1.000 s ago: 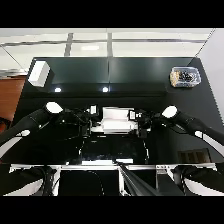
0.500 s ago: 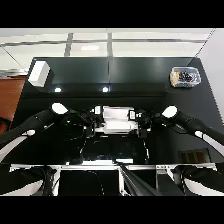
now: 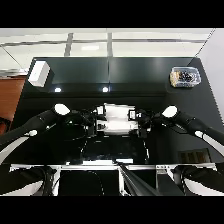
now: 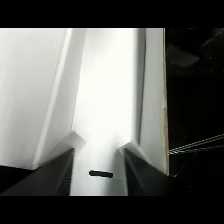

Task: Fold the box and place the chain.

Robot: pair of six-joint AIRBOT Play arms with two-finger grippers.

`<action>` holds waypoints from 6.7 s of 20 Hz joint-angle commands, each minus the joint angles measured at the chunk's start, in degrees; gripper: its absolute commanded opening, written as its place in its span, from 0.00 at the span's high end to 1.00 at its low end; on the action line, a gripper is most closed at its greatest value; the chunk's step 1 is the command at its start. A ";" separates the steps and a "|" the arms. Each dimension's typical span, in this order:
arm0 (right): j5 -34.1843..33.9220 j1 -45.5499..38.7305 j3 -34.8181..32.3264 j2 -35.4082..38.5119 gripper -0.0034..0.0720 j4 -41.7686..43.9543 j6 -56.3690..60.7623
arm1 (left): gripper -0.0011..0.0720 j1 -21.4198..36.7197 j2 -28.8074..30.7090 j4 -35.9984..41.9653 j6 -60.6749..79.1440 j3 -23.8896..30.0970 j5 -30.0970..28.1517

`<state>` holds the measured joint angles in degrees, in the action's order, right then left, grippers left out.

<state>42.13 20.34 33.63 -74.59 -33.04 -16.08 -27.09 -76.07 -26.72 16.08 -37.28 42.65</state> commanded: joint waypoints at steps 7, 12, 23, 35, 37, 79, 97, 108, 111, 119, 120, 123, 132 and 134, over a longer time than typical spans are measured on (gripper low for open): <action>0.04 0.04 0.04 -0.02 0.65 -0.02 -0.02 | 0.35 -0.02 0.09 -0.02 -0.44 -0.04 -0.04; 0.04 0.04 0.04 -0.02 0.65 -0.02 -0.02 | 0.94 1.03 3.58 -6.78 -6.67 -0.66 -0.02; 0.04 0.02 0.04 -0.02 0.65 -0.02 -0.02 | 0.95 33.92 10.51 -31.91 -89.90 -1.81 25.18; 0.04 0.04 0.04 -0.02 0.65 -0.02 -0.02 | 0.95 21.49 -6.91 -10.75 -79.78 -0.61 20.81; 0.04 0.02 0.04 -0.02 0.65 -0.02 -0.02 | 0.95 18.32 -7.65 -10.23 -77.35 -2.34 20.85; 0.04 0.02 0.04 -0.02 0.65 -0.02 -0.02 | 0.43 -0.37 -8.09 -23.45 -101.90 -21.42 20.50; 0.04 0.04 0.04 -0.02 0.65 -0.02 -0.02 | 0.50 -8.20 -8.09 -41.75 -116.17 -22.32 16.74; 0.04 0.04 0.04 -0.02 0.65 -0.02 -0.02 | 0.50 -17.14 -10.97 -59.69 -137.00 -27.10 20.48; 0.04 0.04 0.04 -0.02 0.65 -0.02 -0.02 | 0.50 -17.90 -12.55 -59.82 -137.96 -29.86 23.45; 0.04 0.04 0.04 -0.02 0.65 -0.02 -0.02 | 0.53 -17.97 -14.10 -57.05 -142.57 -30.75 24.26; 0.04 0.04 0.02 -0.02 0.65 -0.02 -0.02 | 0.72 -17.97 -14.10 -56.96 -142.57 -30.75 24.41; 0.04 0.02 0.04 -0.02 0.65 -0.02 -0.02 | 0.95 -18.29 -14.10 -57.00 -142.55 -30.75 24.46; 0.04 0.04 0.04 -0.02 0.65 -0.02 -0.02 | 0.37 -18.60 -14.08 -56.76 -142.57 -30.88 24.57; 0.04 0.04 0.04 -0.02 0.65 -0.02 -0.02 | 0.38 -19.10 -14.08 -57.13 -142.88 -30.88 24.39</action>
<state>42.17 20.34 33.63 -74.59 -33.10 -16.14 -45.82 -90.15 -83.55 -126.41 -68.10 67.07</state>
